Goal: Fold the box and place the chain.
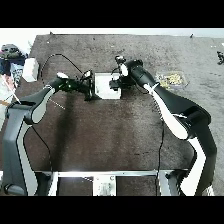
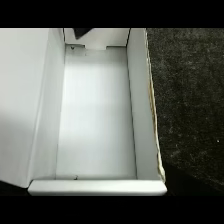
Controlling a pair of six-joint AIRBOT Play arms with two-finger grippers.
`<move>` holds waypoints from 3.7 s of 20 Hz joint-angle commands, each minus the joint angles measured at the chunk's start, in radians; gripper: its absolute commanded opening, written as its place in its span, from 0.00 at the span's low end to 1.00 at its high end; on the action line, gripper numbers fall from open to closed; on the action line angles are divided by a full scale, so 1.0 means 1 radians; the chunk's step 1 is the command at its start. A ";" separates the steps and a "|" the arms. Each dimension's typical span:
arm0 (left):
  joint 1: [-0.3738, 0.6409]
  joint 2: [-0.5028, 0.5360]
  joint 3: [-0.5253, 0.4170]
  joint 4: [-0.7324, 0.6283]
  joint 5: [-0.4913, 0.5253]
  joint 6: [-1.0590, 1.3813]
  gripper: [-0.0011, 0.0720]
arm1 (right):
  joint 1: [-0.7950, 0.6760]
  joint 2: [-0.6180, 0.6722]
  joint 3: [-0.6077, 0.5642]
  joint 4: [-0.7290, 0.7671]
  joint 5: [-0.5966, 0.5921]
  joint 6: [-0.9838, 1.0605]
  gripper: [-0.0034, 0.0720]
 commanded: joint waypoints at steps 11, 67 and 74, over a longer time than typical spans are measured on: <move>0.000 0.000 0.000 0.000 0.001 -0.002 0.55 | -0.349 0.206 0.002 -0.114 0.019 -0.288 0.47; 0.000 0.000 0.000 0.000 0.001 -0.002 0.55 | -0.586 0.250 -0.022 0.253 0.088 -0.517 0.06; 0.000 0.000 0.000 0.000 0.001 -0.002 0.55 | -0.495 0.568 -0.022 0.212 -0.136 -0.579 0.06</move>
